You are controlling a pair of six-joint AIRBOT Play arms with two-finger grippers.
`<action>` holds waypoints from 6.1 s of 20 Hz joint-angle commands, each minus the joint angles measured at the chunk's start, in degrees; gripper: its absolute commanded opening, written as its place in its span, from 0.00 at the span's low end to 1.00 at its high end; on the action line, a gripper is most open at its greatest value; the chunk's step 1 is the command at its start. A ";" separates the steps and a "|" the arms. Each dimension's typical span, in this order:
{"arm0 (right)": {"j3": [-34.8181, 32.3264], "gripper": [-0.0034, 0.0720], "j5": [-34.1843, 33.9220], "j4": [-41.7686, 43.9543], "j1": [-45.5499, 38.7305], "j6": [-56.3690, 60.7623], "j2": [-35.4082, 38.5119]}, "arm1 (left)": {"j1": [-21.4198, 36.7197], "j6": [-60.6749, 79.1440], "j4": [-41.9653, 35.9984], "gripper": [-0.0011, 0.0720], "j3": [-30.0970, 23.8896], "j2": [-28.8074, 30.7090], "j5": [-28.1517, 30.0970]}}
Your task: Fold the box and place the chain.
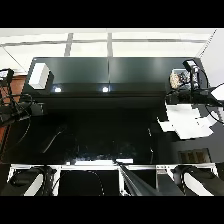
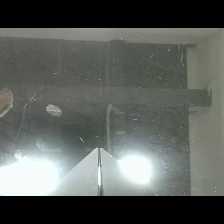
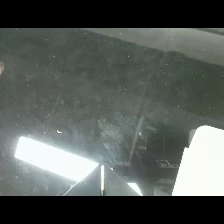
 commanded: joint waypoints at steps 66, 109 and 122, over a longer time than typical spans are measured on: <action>-25.35 0.07 -20.55 36.35 15.65 -13.46 2.67 | -9.29 33.18 -60.76 0.96 8.61 -47.17 -2.64; -9.09 0.97 6.23 1.55 7.61 -37.31 7.43 | -23.80 94.79 -50.97 0.05 6.91 -42.95 8.50; -16.04 0.97 -3.93 -0.20 25.29 -43.43 7.10 | -24.20 99.32 -49.22 0.05 15.08 -53.62 3.19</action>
